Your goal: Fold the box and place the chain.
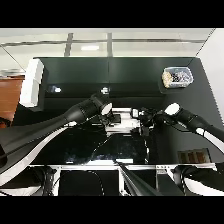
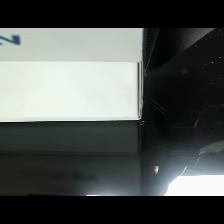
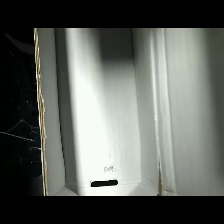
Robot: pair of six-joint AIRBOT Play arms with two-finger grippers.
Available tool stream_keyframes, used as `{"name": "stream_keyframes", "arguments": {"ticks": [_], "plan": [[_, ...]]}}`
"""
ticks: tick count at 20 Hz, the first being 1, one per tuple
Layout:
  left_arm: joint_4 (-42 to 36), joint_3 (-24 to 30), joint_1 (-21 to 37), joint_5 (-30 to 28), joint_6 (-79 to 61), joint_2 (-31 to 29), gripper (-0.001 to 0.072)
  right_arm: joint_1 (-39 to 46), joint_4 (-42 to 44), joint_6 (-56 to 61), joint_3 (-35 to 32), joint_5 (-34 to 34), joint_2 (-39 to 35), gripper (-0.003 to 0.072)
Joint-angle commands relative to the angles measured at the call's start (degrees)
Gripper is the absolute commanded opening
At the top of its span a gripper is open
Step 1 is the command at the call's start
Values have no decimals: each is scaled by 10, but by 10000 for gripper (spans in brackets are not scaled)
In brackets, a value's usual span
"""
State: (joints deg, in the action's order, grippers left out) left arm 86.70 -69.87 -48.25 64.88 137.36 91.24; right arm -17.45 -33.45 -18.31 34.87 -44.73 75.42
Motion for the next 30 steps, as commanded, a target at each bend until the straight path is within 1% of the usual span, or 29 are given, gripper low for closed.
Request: {"name": "stream_keyframes", "arguments": {"ticks": [1,4,6,7,8,9,25,26,27,28,30], "plan": [[2,0,1,6,0,4,289,0,0,0,0,0,0,139],[1,0,0,5,0,7,288,0,0,0,0,0,0,138],[1,0,1,5,0,7,270,0,0,0,0,0,0,138],[1,0,1,5,0,7,130,0,0,0,0,0,0,138],[0,0,0,5,0,7,44,0,0,0,0,0,0,139],[0,0,0,2,0,7,27,0,0,0,0,0,0,139],[-4,0,-1,1,-5,7,28,0,4,2,0,-3,0,141],[-4,0,-1,1,-5,7,29,0,4,18,0,3,0,232],[-4,0,-1,1,-5,7,28,0,4,31,0,7,0,634],[-4,0,0,1,-5,7,28,0,1,39,0,8,-2,718],[-4,0,0,4,-5,7,29,0,-30,60,0,5,-21,717]]}}
